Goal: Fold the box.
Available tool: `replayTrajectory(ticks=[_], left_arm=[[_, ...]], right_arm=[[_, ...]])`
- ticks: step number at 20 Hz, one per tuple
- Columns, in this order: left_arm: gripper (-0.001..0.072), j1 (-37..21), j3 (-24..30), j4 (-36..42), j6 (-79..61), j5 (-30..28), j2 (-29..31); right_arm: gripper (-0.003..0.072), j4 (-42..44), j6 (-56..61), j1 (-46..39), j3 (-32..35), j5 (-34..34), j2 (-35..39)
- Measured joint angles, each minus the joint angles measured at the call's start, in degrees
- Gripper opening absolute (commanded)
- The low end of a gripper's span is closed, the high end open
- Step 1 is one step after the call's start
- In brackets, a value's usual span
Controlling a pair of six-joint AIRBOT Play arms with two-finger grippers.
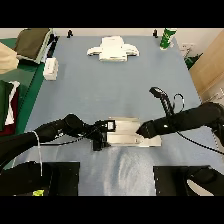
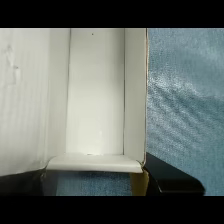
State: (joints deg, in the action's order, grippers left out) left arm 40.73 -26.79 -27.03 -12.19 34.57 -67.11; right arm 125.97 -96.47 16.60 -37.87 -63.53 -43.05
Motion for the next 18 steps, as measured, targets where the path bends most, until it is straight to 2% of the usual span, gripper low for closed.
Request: replayTrajectory(ticks=[4, 10, 14, 18], left_arm=[[0.0491, 0.0, 0.0, 0.0, 0.0, 0.0, 0.0], [0.0491, 0.0, 0.0, 0.1, 0.3, 0.0, 0.0], [0.0491, 0.0, 0.0, 0.1, 0.1, 0.3, 0.0], [0.0491, 0.0, 0.0, 0.0, -0.1, 0.3, 0.0]], right_arm=[[0.0005, 4.9, 1.6, 1.2, -0.3, 11.1, -9.3], [0.0004, 6.3, 0.2, 1.6, -1.1, 17.5, -24.0], [0.0004, 6.4, -2.2, 1.7, -1.2, 18.4, -27.6], [0.0004, 6.1, -3.7, 1.7, -1.3, 18.4, -27.1]])
